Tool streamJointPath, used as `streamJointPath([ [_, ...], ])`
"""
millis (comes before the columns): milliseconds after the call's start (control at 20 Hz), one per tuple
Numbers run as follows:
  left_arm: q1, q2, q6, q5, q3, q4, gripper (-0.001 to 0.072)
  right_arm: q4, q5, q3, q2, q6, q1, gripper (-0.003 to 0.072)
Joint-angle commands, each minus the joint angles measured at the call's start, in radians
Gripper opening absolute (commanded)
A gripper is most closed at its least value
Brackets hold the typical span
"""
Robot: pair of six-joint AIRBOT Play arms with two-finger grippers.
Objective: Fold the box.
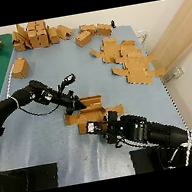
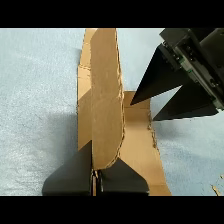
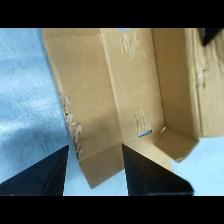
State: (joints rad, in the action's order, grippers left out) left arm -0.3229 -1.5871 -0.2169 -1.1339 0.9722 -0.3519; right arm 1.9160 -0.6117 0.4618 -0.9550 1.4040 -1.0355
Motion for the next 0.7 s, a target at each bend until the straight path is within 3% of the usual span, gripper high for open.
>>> streamJointPath([
  [0,-0.001,0.000,0.000,0.000,0.001,0.000,0.0011,0.047,0.041,-0.001,-0.011,0.010,0.002,0.0502],
  [650,-0.001,0.000,0.000,0.000,0.001,0.000,0.0011,0.091,0.090,0.029,-0.010,0.053,0.073,0.0505],
])
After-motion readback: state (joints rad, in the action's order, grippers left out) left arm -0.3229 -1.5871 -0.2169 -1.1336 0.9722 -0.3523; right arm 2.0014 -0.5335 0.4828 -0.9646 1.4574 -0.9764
